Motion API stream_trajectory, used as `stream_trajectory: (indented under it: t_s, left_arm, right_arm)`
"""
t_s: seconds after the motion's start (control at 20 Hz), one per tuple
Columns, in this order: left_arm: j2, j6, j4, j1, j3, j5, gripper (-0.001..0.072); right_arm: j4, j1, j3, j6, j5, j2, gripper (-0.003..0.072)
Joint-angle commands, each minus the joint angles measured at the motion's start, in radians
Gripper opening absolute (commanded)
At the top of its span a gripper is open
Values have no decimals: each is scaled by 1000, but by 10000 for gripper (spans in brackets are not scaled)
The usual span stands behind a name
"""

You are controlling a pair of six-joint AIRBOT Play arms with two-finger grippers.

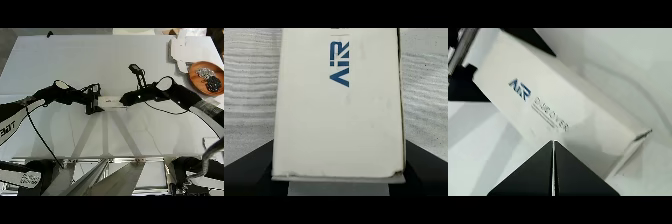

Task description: Fold the box and place the chain.

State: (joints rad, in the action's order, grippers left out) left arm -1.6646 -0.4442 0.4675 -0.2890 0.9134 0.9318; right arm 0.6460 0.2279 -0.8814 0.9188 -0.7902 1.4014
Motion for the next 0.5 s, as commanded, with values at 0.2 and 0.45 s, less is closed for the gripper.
stream_trajectory:
  t_s: [0.2,0.45]
  left_arm:
    - [1,0,0,0,0,0,280]
    - [1,0,0,0,0,0,280]
  right_arm:
    - [-41,-8,85,-41,102,0,9]
    - [-45,-8,82,-41,61,-17,10]
